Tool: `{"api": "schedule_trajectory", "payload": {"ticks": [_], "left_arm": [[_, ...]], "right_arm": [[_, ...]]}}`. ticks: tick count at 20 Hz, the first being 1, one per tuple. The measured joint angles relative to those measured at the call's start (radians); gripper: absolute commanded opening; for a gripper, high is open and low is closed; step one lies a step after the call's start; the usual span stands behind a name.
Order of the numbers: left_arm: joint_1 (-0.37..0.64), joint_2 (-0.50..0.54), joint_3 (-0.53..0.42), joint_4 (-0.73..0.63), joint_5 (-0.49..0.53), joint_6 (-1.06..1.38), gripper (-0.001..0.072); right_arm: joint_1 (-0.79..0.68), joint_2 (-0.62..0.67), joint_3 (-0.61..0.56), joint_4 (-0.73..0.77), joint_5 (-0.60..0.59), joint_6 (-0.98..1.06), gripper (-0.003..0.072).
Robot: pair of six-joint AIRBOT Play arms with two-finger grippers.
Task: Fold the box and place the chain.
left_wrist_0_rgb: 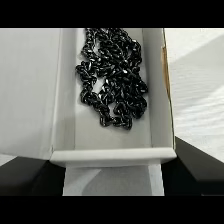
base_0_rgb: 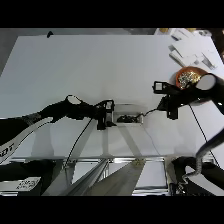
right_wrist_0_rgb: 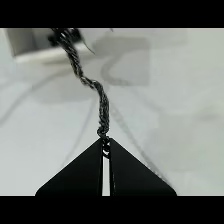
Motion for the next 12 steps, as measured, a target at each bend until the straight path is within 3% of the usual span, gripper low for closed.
{"api": "schedule_trajectory", "payload": {"ticks": [4, 7, 12], "left_arm": [[0.000, 0.000, 0.000, 0.000, 0.000, 0.000, 0.0207], [0.000, 0.000, 0.000, 0.000, -0.002, 0.000, 0.0207], [0.000, 0.000, 0.000, 0.000, -0.003, 0.000, 0.0207]], "right_arm": [[0.004, 0.189, -0.047, 0.142, 0.046, 0.015, 0.0021], [0.050, 0.259, -0.092, 0.240, 0.043, 0.019, 0.0021], [0.211, 0.272, -0.160, 0.306, -0.161, 0.070, 0.0021]]}}
